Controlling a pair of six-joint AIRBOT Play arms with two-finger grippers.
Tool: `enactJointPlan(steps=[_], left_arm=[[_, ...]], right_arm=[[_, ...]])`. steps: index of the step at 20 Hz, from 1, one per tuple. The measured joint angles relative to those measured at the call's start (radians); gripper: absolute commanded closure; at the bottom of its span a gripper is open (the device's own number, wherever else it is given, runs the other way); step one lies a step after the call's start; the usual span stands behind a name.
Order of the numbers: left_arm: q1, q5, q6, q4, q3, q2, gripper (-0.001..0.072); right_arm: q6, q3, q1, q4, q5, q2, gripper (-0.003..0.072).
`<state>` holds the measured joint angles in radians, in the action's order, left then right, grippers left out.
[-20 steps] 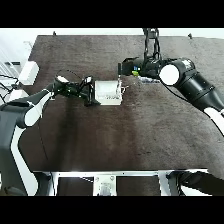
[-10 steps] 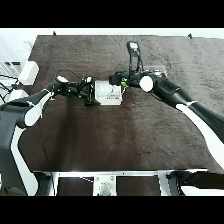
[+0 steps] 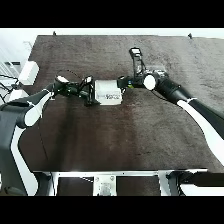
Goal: Fold the box and place the chain.
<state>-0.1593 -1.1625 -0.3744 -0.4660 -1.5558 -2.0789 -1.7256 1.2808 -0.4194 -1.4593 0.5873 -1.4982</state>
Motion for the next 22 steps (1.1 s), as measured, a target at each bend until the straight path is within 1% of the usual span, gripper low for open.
enactJointPlan(steps=[3,5,7,9,11,14,16,17,18,19,22], left_arm=[[0.000,0.000,0.000,0.000,0.000,0.000,0.0229],[0.000,0.000,0.000,0.000,0.000,0.000,0.0229],[0.000,0.000,0.000,0.000,0.000,0.000,0.0229],[0.000,0.001,0.000,0.000,0.000,0.000,0.0229],[0.000,0.001,0.000,0.000,0.000,0.000,0.0229],[0.000,0.002,0.000,0.000,0.000,0.000,0.0229],[0.000,0.002,0.000,0.000,0.000,0.000,0.0229],[0.000,0.002,0.000,0.000,0.000,0.000,0.0229],[0.000,0.002,0.000,0.000,0.000,0.000,0.0229],[0.000,0.002,0.000,0.000,0.000,0.000,0.0229],[0.000,0.003,0.000,0.000,0.000,0.000,0.0228]], right_arm=[[0.014,0.000,0.073,-0.011,0.034,0.003,0.0209],[0.082,0.000,0.121,-0.013,0.042,0.003,0.0210],[0.215,0.000,0.160,-0.001,0.051,0.000,0.0211],[0.423,0.000,0.192,0.047,0.057,-0.003,0.0211],[0.682,0.000,0.219,0.138,0.069,-0.011,0.0212],[1.073,0.000,0.267,0.373,0.127,-0.047,0.0212],[1.263,0.008,0.300,0.522,0.191,-0.090,0.0212],[1.334,0.018,0.313,0.578,0.227,-0.118,0.0217],[1.386,0.029,0.324,0.616,0.260,-0.146,0.0255],[1.428,0.042,0.333,0.648,0.286,-0.174,0.0276],[1.510,0.064,0.344,0.702,0.319,-0.223,0.0277]])
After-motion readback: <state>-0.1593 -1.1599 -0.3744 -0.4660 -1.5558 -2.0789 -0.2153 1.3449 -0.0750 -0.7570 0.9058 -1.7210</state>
